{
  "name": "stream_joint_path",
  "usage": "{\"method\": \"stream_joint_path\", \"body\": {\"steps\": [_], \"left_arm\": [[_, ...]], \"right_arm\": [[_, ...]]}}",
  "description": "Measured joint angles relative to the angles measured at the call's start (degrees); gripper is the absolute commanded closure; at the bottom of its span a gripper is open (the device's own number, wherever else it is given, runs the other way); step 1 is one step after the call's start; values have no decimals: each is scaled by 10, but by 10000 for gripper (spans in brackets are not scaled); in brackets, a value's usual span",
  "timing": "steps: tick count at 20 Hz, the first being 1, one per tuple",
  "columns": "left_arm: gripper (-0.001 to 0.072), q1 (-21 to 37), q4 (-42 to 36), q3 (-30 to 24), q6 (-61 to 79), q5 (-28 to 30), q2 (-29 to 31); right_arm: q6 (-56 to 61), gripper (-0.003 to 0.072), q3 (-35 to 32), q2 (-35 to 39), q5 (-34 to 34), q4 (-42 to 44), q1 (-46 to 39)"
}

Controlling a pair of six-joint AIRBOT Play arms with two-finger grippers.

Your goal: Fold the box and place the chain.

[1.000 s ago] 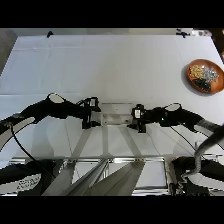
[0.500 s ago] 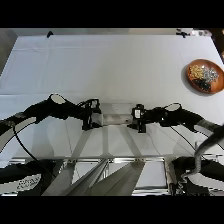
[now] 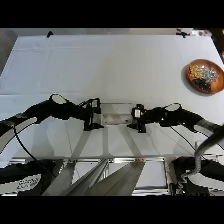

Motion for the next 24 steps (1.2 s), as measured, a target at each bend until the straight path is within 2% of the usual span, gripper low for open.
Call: {"method": "stream_joint_path", "body": {"steps": [9, 11, 14, 16, 18, 24], "left_arm": [[25, -15, -2, 0, -2, 19, -12], [83, -23, -10, 0, -2, 28, -13], [101, -29, -19, 0, 0, 35, -14], [303, -30, -24, 0, 0, 38, -14], [440, -31, -26, 0, 0, 39, -14], [434, -32, -27, 0, 0, 40, -14]], "right_arm": [[-1, 248, 0, 0, 0, 0, 0], [-1, 248, 0, 0, 0, 0, 0], [0, 248, 0, 0, 0, 0, 0], [0, 248, 0, 0, 0, 0, 0], [0, 248, 0, 0, 0, 0, 0], [-1, 248, 0, 0, 0, 0, 0]]}}
